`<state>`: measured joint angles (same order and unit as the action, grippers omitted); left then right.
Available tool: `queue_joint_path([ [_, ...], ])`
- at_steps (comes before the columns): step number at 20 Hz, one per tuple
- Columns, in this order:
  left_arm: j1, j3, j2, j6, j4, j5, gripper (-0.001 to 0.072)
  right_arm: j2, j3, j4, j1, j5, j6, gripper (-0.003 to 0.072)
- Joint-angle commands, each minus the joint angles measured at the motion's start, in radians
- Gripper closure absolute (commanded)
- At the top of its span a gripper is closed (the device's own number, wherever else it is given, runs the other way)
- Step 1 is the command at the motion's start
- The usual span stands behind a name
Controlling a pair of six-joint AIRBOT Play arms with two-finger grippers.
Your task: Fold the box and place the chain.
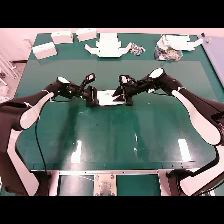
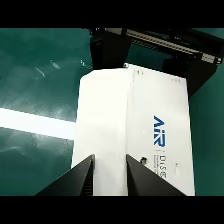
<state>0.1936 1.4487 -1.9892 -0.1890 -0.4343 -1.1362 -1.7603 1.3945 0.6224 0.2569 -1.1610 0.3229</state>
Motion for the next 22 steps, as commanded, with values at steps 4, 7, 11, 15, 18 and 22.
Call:
queue_joint_path([
  [4, 0.001, 0.0, 0.001, -0.003, 0.0, -0.005, 0.0222, -0.024, 0.039, 0.014, 0.0, -0.008, -0.007, 0.0422],
  [7, 0.001, 0.0, 0.001, -0.003, 0.0, -0.005, 0.0222, -0.024, 0.052, 0.013, 0.0, -0.007, -0.007, 0.0423],
  [11, 0.001, 0.0, 0.001, -0.003, 0.0, -0.005, 0.0222, -0.026, 0.054, 0.023, 0.003, -0.009, -0.008, 0.0436],
  [15, 0.001, 0.0, 0.001, -0.004, 0.0, -0.005, 0.0222, -0.029, 0.06, 0.078, 0.02, -0.007, -0.008, 0.0434],
  [18, 0.001, 0.0, 0.001, -0.004, 0.0, -0.005, 0.0222, -0.029, 0.072, 0.079, 0.022, 0.004, -0.008, 0.0427],
  [22, 0.001, 0.0, 0.001, -0.004, 0.0, -0.006, 0.0222, -0.029, 0.074, 0.097, 0.027, 0.032, -0.008, 0.0422],
])
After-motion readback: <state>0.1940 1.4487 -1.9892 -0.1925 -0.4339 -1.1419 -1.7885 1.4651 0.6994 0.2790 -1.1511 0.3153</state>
